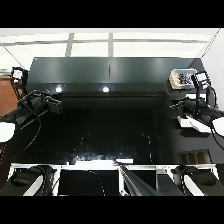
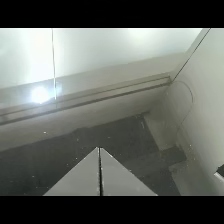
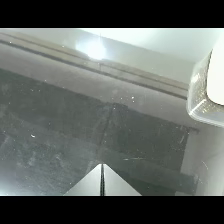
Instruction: Fold the box and place the chain.
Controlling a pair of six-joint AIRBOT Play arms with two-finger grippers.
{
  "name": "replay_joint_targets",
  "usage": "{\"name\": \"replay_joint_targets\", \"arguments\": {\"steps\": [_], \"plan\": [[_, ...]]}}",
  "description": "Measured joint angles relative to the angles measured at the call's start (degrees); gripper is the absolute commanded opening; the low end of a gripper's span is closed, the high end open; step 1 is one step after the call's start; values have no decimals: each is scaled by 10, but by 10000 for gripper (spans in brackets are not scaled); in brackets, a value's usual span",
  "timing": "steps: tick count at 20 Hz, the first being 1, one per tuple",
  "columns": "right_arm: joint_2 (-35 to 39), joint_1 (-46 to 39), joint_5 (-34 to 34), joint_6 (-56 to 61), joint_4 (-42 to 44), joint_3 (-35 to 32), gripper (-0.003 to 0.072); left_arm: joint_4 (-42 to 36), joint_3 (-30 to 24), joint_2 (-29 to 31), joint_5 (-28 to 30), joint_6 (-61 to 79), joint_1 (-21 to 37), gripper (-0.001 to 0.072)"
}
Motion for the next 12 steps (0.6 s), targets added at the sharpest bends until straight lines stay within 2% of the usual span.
{"name": "replay_joint_targets", "arguments": {"steps": [5, 12], "plan": [[0, 0, -7, 0, 1, 0, 14, -1, 0, 0, 0, 0, 0, 26], [0, 0, -104, 0, 38, 0, 15, -2, 0, -8, 28, 0, 0, 27]]}}
